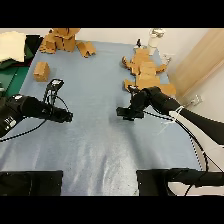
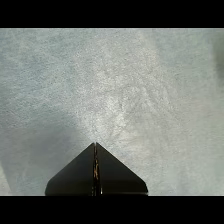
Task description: Fold the box.
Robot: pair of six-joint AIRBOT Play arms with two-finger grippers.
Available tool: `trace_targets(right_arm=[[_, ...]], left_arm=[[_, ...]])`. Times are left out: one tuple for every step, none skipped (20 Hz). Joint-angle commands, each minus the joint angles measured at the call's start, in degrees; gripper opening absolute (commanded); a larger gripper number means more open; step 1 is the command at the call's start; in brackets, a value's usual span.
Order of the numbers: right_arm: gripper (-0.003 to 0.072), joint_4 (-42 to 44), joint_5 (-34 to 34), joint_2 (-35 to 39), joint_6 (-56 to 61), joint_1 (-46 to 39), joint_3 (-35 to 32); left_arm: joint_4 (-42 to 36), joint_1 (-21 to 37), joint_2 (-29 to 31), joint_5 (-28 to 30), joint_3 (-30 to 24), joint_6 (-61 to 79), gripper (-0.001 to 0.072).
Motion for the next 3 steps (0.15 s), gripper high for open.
trace_targets(right_arm=[[0.0004,0.04,0.07,-0.02,0.00,0.09,0.04],[0.0004,0.04,0.07,-0.02,-0.02,0.09,0.04],[0.0004,0.04,0.07,-0.02,-0.02,0.09,0.04]], left_arm=[[0.04,-0.04,0.02,0.02,-0.02,0.02,0.0012],[0.04,-0.04,0.02,0.02,-0.02,0.02,0.0012],[0.04,-0.04,0.02,0.02,-0.02,0.02,0.0012]])
